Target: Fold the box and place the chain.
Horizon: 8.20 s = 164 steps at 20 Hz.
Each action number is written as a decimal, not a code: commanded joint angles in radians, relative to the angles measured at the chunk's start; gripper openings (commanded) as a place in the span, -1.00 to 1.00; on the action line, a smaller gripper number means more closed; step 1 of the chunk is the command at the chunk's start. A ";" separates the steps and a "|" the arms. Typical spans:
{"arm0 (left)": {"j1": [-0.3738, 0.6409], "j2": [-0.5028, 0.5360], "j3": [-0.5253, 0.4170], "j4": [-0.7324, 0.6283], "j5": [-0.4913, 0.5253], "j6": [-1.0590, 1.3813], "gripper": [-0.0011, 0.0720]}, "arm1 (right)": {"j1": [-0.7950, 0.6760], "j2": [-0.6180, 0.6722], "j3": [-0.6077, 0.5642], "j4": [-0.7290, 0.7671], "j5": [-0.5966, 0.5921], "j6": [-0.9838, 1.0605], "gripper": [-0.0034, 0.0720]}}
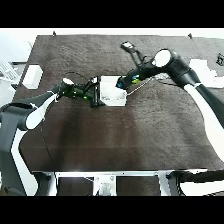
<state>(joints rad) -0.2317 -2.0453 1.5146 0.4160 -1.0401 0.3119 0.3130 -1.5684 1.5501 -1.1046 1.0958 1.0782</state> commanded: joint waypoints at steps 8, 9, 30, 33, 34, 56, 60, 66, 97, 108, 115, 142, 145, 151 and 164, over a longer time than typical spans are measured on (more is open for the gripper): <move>0.000 0.000 0.000 0.000 0.003 0.000 0.17 | -0.254 -0.097 -0.091 0.005 0.020 -0.607 0.68; 0.000 0.000 0.000 0.000 0.003 0.000 0.17 | -0.248 -0.117 -0.091 0.006 0.020 -0.655 0.68; 0.000 0.000 0.000 0.003 0.007 -0.001 0.17 | -0.146 -0.282 -0.089 0.212 -0.146 -1.001 0.15; 0.000 0.000 0.000 0.003 0.007 -0.001 0.17 | -0.146 -0.282 -0.089 0.214 -0.146 -1.001 0.05; 0.000 0.000 0.000 0.003 0.007 -0.001 0.17 | -0.146 -0.282 -0.089 0.213 -0.145 -1.001 -0.17; 0.000 0.000 0.000 0.003 0.003 -0.001 0.17 | -0.138 0.070 -0.086 0.165 -0.047 -0.683 -0.90; 0.000 0.000 0.000 0.002 0.003 -0.001 0.17 | -0.048 0.122 -0.071 0.163 -0.048 -0.618 -0.90; 0.000 0.000 0.000 0.002 0.002 -0.001 0.17 | 0.068 0.121 -0.055 0.117 -0.105 -0.535 -0.90; 0.000 0.000 0.000 0.002 0.003 -0.001 0.17 | 0.043 -0.153 -0.074 0.060 -0.239 -0.266 -0.01; 0.000 0.000 0.000 0.002 0.003 -0.001 0.17 | -0.380 -0.093 -0.140 0.077 -0.312 0.082 0.53; 0.000 0.000 0.000 0.002 0.003 -0.001 0.17 | -0.446 -0.282 -0.098 0.295 -0.400 0.036 0.52; 0.000 0.000 0.000 0.002 0.002 -0.001 0.17 | -0.423 -0.276 0.054 0.484 -0.298 -0.083 -0.91; 0.000 0.000 0.000 0.002 0.002 -0.001 0.17 | -0.380 -0.124 0.054 0.445 -0.290 -0.050 -0.91; 0.000 0.000 0.000 0.002 0.002 -0.001 0.17 | -0.240 0.125 0.054 0.212 -0.281 0.049 -0.91; 0.000 0.000 0.000 0.002 0.002 -0.001 0.17 | -0.036 0.259 0.055 0.169 -0.273 0.048 -0.91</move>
<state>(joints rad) -0.2317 -2.0453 1.5150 0.4183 -1.0389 0.3103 0.2478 -1.3216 1.6039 -0.9222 0.8242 1.1240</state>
